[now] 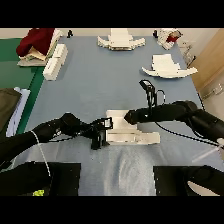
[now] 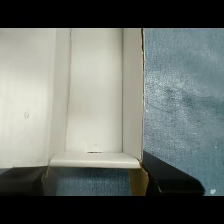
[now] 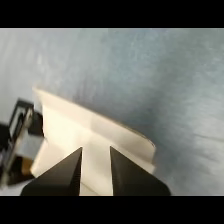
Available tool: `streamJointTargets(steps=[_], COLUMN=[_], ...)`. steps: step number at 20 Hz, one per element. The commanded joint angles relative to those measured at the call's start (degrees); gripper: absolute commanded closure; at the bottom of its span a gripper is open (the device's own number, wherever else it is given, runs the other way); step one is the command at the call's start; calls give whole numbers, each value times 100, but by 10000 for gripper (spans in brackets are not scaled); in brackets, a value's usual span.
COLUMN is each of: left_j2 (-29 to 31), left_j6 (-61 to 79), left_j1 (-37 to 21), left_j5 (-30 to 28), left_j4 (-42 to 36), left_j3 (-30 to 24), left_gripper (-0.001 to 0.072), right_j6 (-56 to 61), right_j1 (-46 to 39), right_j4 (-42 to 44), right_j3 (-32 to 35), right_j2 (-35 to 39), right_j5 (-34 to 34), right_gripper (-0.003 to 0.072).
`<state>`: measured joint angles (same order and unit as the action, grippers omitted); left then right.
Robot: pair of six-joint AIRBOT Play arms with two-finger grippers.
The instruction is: Fold the box.
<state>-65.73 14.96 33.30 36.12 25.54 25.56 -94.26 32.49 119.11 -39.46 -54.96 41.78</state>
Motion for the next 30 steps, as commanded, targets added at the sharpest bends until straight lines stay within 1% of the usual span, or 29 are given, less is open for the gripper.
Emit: streamJointTargets(steps=[1,2,3,4,6,8,9,10,11,13,16,20,22,24,25,26,27,28,29,30], left_j2=[-4,-4,-4,-4,-4,-4,-4,-4,-4,-4,-4,-4,-4,-4,-4,-4,-4,-4,-4,-4], left_j6=[2,0,0,0,0,0,0,0,0,0,2,0,0,0,0,0,0,0,0,2], left_j1=[-7,-7,-7,-7,-7,-7,-7,-7,-7,-7,-7,-7,-7,-7,-7,-7,-7,-7,-7,-7], left_j5=[0,0,0,0,0,-2,0,0,0,0,2,0,0,0,0,0,0,0,0,0], left_j4=[-2,-2,-2,-2,-2,-2,-2,-2,-2,-2,-2,-2,-2,-2,-2,-2,-2,-2,-2,-2], left_j3=[4,4,4,4,4,4,4,4,4,4,4,4,4,4,4,4,4,4,4,4], left_gripper=[248,249,249,249,248,249,249,248,249,248,249,249,248,249,249,249,249,249,249,249], right_j6=[-1425,-1921,-2229,-2448,-2868,-3285,-3569,-3814,-4065,-4673,-5453,-5936,-6061,-6072,-6072,-6072,-6074,-6074,-6076,-6098], right_j1=[2,2,2,2,2,2,2,2,2,4,4,2,2,2,2,2,4,4,4,4], right_j4=[-879,-881,-887,-946,-1182,-1504,-1617,-1696,-1716,-1582,-1165,-1099,-957,-933,-918,-835,-748,-686,-645,-612], right_j3=[-57,-44,-13,55,203,348,404,459,503,588,713,820,820,820,820,820,820,820,820,824], right_j2=[719,841,918,964,957,955,953,942,903,739,437,247,212,212,212,212,212,212,212,210], right_j5=[1731,2297,2684,2935,2951,2651,2476,2267,2100,1873,1694,1185,1117,1143,1154,1165,1163,1163,1154,1093], right_gripper=[423,421,377,312,132,125,113,84,85,84,84,86,107,219,311,388,430,491,528,528])
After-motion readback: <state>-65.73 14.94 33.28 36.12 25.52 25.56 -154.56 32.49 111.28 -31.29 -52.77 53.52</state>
